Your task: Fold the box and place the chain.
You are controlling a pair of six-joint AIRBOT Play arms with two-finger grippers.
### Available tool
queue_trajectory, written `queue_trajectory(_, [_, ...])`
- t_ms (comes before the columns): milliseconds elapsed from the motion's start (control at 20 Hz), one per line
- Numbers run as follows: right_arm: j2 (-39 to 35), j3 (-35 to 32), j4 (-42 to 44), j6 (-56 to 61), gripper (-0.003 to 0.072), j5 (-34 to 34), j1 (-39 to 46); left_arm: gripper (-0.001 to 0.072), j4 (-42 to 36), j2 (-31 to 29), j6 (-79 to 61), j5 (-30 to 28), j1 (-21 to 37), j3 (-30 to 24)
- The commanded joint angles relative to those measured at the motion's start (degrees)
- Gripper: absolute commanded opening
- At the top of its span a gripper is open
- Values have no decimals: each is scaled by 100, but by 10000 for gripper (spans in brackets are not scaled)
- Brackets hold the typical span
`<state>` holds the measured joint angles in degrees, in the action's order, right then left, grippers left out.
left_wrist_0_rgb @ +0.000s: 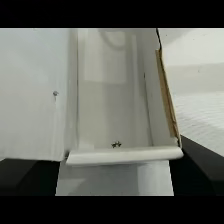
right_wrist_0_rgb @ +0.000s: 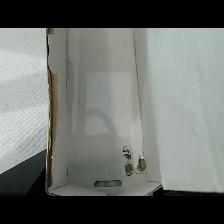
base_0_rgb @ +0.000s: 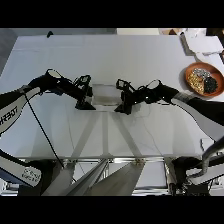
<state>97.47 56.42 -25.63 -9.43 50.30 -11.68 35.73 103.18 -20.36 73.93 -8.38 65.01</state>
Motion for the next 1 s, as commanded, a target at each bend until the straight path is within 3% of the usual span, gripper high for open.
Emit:
queue_trajectory(0, [4, 0, -2, -2, 413, 4, -2, 699, -13, 31, 50, -129, -4, -22])
queue_trajectory(250, [4, 0, 0, -2, 413, 4, -2, 680, 13, -48, 131, -466, -94, -129])
queue_trajectory(300, [4, 0, -2, -2, 413, 4, -2, 613, 42, -50, 131, -472, -107, -131])
queue_trajectory(400, [4, 0, -2, -2, 413, 4, -2, 546, 96, -52, 129, -466, -129, -131])
queue_trajectory(450, [4, 0, 0, -2, 413, 2, -2, 462, 127, -52, 107, -444, -138, -131])
queue_trajectory(500, [4, 0, 0, -2, 413, 4, -2, 321, 144, -52, 76, -400, -138, -131])
queue_trajectory(550, [4, 0, -2, -2, 413, 2, -2, 261, 149, -52, 66, -376, -138, -131])
queue_trajectory(950, [4, 0, 0, -2, 413, 4, -2, 274, 157, -50, 92, -341, -136, -131])
